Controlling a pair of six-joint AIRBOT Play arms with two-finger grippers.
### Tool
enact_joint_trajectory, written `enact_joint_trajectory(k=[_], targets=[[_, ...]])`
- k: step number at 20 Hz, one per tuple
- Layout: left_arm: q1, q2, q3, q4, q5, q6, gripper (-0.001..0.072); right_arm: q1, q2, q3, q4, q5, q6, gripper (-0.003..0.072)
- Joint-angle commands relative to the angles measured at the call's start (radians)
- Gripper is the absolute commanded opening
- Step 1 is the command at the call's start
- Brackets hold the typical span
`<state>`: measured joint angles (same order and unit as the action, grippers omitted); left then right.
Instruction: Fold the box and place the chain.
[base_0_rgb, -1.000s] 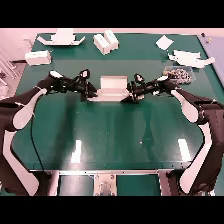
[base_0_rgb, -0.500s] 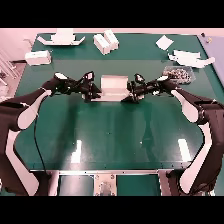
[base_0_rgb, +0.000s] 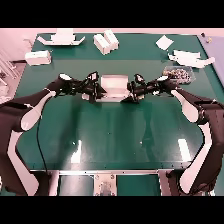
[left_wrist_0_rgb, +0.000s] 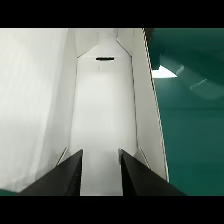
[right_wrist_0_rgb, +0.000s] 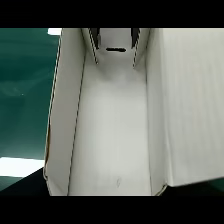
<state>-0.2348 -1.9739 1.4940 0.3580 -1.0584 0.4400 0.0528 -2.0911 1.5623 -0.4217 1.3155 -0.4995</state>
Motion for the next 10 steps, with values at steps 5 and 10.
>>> enact_joint_trajectory(k=[5,10], targets=[[-0.01,-0.011,0.001,0.001,0.023,0.005,0.0308,0.001,0.0,0.0,0.003,-0.002,0.002,0.0528],[-0.01,-0.012,0.001,0.002,-0.001,-0.006,0.0524,0.001,0.0,0.0,0.003,-0.002,0.002,0.0527]])
